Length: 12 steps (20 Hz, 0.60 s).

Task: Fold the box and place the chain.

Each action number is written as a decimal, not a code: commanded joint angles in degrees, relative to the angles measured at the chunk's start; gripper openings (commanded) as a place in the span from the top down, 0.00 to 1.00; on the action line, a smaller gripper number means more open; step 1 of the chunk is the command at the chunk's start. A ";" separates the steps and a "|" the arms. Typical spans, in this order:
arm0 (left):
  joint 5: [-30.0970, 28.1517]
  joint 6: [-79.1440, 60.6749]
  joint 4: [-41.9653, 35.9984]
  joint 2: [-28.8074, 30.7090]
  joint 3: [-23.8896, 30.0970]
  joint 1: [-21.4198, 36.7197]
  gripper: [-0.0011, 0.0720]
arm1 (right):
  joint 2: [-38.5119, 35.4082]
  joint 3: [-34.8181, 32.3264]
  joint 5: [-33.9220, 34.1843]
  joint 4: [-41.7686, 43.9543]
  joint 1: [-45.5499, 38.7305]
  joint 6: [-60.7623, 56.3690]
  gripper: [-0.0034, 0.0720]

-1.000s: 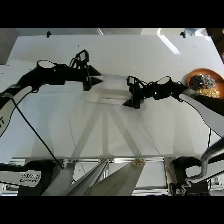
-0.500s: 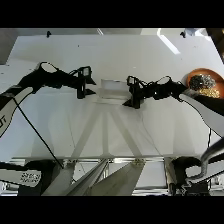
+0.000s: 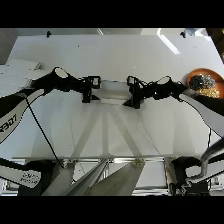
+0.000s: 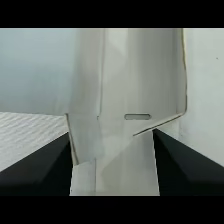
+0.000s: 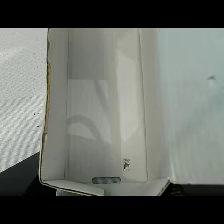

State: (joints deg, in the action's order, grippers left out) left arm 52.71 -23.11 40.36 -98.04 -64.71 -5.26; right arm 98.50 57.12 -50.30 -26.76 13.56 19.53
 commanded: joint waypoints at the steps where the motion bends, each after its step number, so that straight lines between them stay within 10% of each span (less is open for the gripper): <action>1: 1.73 0.57 3.26 -0.15 0.02 -0.31 0.25 | 0.02 0.07 0.00 0.02 0.00 -0.02 0.27; 9: 3.41 -0.24 3.15 -0.09 0.02 -0.33 0.32 | 0.02 0.07 0.00 0.02 0.00 -0.02 0.27; 12: 3.23 -3.37 2.78 -0.09 0.02 -0.33 0.57 | 0.02 0.07 0.00 0.02 0.00 -0.02 0.27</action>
State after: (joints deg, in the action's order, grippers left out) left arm 55.86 -24.16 43.40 -98.15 -64.71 -5.56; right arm 98.50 57.12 -50.30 -26.74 13.56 19.53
